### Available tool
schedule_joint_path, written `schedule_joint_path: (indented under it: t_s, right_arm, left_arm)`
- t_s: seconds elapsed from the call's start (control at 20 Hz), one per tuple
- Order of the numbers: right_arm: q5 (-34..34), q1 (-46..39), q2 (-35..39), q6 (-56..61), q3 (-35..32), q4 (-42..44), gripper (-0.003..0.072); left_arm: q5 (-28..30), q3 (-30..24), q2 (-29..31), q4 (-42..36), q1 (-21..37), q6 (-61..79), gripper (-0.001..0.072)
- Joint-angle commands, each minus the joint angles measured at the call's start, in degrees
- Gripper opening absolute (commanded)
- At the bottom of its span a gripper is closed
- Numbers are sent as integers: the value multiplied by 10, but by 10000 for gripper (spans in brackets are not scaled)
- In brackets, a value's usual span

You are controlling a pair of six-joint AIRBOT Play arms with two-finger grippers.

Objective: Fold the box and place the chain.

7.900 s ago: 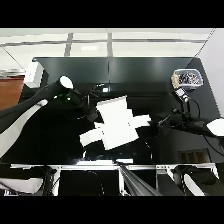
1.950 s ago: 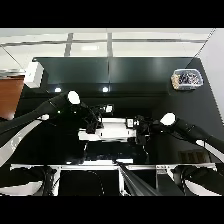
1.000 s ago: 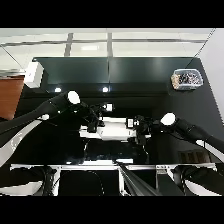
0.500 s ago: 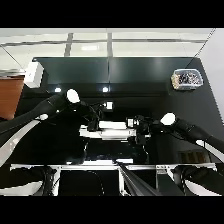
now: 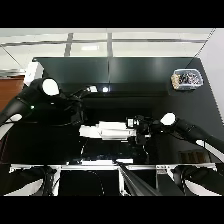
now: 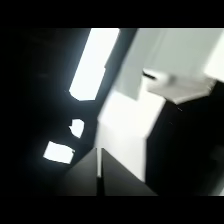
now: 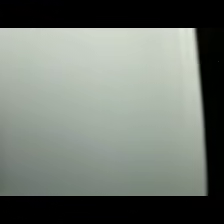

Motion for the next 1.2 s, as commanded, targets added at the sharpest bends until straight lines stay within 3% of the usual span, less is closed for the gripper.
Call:
schedule_joint_path:
  t_s: [0.0, 0.1, 0.2, 0.3, 0.35, 0.45, 0.55, 0.8, 0.95, 1.15]
  right_arm:
    - [1, 0, 0, 0, 0, 0, 470]
    - [1, 0, 0, 0, 0, 0, 470]
    - [1, 0, 0, 0, 0, 0, 470]
    - [1, 0, 0, 0, 0, 0, 470]
    - [1, 0, 0, 0, 0, 0, 470]
    - [1, 0, 0, 0, 0, 0, 470]
    - [1, 0, 0, 0, 0, 0, 470]
    - [1, 0, 0, 0, 0, 0, 470]
    - [1, 0, 0, 0, 0, 0, 470]
    - [1, 0, 0, 0, 0, 0, 470]
  left_arm:
    - [-134, -42, 14, -118, 18, -102, 23]
    - [-80, -101, 21, -288, -3, 9, 23]
    - [35, -146, 19, -433, -28, 95, 23]
    - [108, -160, 19, -528, -35, 134, 24]
    - [110, -158, 19, -551, -32, 136, 24]
    - [123, -153, 19, -522, -25, 139, 23]
    - [194, -153, 19, -474, -26, 139, 23]
    - [333, -153, 14, -442, -28, 139, 23]
    - [349, -150, -3, -382, -38, 128, 24]
    - [319, -133, -47, -316, -50, 70, 24]
